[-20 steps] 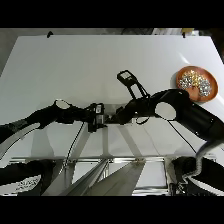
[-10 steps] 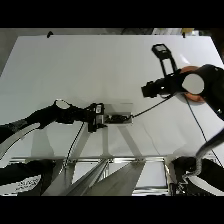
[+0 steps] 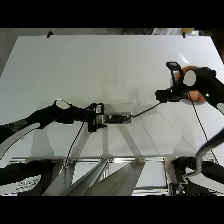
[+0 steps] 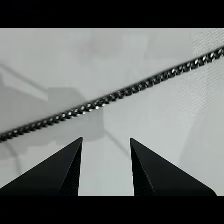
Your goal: Fold the box and place the chain.
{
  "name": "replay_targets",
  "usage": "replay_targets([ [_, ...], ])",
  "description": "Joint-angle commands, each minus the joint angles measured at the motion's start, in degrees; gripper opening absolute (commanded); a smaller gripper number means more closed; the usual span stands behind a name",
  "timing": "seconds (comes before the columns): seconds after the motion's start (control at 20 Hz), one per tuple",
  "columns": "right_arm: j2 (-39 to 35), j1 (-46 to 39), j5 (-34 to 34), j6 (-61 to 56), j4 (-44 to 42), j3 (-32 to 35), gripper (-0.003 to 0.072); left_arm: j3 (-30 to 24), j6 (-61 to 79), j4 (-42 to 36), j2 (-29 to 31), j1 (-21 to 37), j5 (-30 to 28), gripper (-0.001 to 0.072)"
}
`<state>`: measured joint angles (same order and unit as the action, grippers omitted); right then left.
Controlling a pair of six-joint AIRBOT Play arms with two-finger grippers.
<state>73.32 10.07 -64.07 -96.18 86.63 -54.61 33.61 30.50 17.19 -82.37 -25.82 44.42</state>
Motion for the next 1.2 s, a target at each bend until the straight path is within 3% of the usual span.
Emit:
replay_targets([
  [0.0, 4.3, -0.7, 0.6, 0.0, -0.2, 0.8, 0.0338, 0.0, 0.0, 0.0, 0.0, 0.0, 0.0, 0.0311],
  [0.85, 8.3, -0.7, 7.5, -2.7, 0.2, 0.8, 0.0333, 0.0, 0.0, 0.0, 0.0, 0.0, 0.0, 0.0311],
  [0.95, 9.2, -0.7, 6.9, -3.0, 0.2, 0.8, 0.0274, 0.0, 0.0, 0.0, 0.0, 0.0, 0.0, 0.0311],
  [1.15, 10.1, -0.7, 6.0, -3.0, 0.2, 0.8, 0.0255, 0.0, 0.0, 0.0, 0.0, 0.0, 0.0, 0.0311],
])
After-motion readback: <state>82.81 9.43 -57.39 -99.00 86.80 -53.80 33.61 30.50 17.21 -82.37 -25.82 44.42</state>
